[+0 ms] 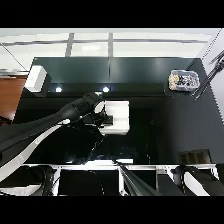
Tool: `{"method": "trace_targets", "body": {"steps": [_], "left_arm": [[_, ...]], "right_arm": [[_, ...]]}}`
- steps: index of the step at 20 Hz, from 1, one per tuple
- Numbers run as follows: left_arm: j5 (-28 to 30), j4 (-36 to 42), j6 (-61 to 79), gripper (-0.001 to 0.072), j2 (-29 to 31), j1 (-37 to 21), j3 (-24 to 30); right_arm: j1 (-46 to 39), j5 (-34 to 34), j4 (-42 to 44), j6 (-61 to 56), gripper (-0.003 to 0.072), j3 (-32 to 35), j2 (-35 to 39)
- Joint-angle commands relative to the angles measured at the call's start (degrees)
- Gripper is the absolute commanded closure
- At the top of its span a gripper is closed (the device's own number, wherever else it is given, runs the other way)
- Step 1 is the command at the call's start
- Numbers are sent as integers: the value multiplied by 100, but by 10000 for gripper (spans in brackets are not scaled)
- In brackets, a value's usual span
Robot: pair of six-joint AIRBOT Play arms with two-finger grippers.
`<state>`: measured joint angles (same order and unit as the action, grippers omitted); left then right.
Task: Fold the box and place the chain.
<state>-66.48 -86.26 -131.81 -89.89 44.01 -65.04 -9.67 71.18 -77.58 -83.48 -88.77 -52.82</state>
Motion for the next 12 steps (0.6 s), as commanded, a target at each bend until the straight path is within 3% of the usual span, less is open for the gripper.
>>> {"method": "trace_targets", "body": {"steps": [1,3,6,9,12], "left_arm": [[0,0,0,682,-4,2,0],[4,-2,0,682,-4,0,0],[48,-2,0,682,-4,0,0],[42,-2,0,682,-4,0,0],[17,-2,0,682,-4,0,0]], "right_arm": [[142,695,522,160,672,627,520],[197,1086,1427,382,672,1128,699],[627,887,2629,706,672,2072,831],[1370,-35,3158,702,672,2826,824],[2070,-1202,3884,732,673,3071,809]]}}
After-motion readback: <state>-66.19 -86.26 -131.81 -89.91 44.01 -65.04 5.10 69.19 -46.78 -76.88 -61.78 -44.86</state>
